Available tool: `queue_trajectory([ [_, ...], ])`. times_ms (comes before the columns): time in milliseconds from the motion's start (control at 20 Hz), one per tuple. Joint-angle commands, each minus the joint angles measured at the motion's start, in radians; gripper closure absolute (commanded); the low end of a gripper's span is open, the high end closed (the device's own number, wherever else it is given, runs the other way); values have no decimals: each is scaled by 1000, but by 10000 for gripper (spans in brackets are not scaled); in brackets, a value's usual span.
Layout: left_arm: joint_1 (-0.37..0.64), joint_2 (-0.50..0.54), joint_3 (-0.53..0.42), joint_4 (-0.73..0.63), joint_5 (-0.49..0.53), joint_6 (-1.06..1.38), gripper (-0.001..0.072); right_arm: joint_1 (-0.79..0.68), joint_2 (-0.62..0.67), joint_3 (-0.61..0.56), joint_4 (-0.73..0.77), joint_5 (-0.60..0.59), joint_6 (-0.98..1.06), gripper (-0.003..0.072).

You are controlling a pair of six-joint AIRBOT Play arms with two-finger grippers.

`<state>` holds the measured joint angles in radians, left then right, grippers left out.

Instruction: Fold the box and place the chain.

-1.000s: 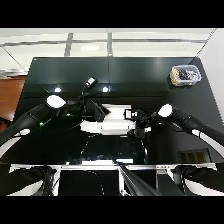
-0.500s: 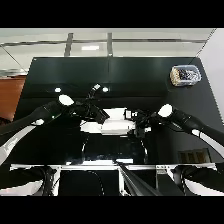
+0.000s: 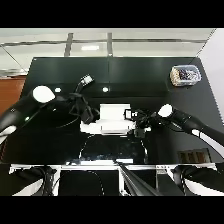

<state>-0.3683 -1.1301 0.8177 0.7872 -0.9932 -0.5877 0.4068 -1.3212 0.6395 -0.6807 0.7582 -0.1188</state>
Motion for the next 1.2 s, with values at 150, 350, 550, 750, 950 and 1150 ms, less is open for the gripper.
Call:
queue_trajectory([
  [150, -7, 134, -243, 26, 86, 516, 0, 0, 0, 0, 0, 0, 0, 452],
  [350, -44, 58, -255, 57, 243, 597, 25, 0, 0, 0, 0, 0, 0, 452],
  [550, -56, -32, -214, 66, 253, 600, 26, 0, 0, 0, -1, 0, 0, 452],
  [750, -94, -70, -187, 56, 249, 599, 26, 0, 0, 0, 0, 0, 0, 452],
  [950, -120, -77, -186, -17, 253, 599, 386, 0, 0, 0, 0, 0, 0, 452],
  [1150, -120, -85, -186, -136, 237, 600, 559, 0, 0, 0, 0, 0, 0, 452],
])
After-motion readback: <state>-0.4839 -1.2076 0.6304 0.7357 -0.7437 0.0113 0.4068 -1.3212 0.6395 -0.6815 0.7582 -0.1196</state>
